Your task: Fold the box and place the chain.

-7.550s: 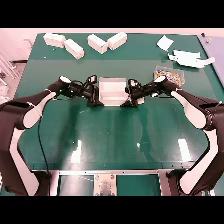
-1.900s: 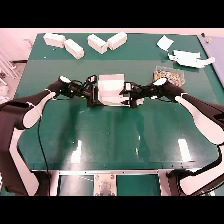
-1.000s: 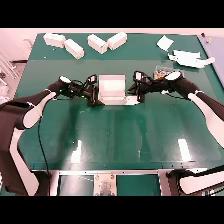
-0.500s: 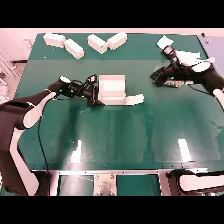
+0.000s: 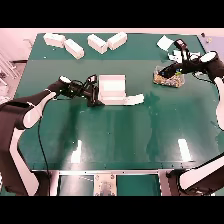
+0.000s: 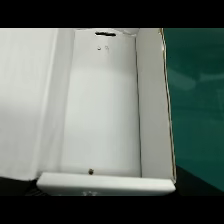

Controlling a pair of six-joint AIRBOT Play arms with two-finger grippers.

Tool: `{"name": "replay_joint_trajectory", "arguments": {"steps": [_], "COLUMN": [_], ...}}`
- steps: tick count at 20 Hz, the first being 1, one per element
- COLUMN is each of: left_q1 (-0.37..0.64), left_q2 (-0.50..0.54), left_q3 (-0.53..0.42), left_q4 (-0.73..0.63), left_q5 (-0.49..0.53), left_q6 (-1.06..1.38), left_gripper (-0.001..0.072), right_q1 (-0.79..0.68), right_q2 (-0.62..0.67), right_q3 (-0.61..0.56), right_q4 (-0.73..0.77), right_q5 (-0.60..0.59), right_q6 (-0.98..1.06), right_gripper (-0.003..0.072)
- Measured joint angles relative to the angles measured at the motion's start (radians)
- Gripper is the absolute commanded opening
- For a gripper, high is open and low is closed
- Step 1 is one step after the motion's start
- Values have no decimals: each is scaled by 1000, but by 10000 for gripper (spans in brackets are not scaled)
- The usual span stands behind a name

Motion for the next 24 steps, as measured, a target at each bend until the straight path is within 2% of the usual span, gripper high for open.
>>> {"name": "replay_joint_trajectory", "arguments": {"steps": [2, 3, 5, 6, 11, 15, 19, 24], "left_q1": [0, 0, 0, 0, 0, 0, 0, 0], "left_q2": [0, 0, 0, 0, 0, 0, 0, 0], "left_q3": [0, 0, 0, 0, 0, 0, 0, 0], "left_q4": [0, 0, 0, 0, 0, 0, 0, 0], "left_q5": [0, 0, 0, 0, 0, 0, 0, 0], "left_q6": [0, 0, 0, 0, 0, 0, 0, 0], "left_gripper": [627, 627, 627, 627, 628, 627, 627, 627], "right_q1": [-2, -2, -3, -4, 29, 72, 97, 142], "right_q2": [-20, -24, -21, -15, 27, 38, 43, 45], "right_q3": [17, 22, 27, 28, 2, -91, -189, -275], "right_q4": [-21, -26, -31, -32, -3, -6, -21, -26], "right_q5": [27, 49, 98, 129, 293, 366, 365, 275], "right_q6": [31, 42, 54, 60, 175, 279, 330, 345], "right_gripper": [266, 236, 60, 4, 2, 1, 1, 1]}}
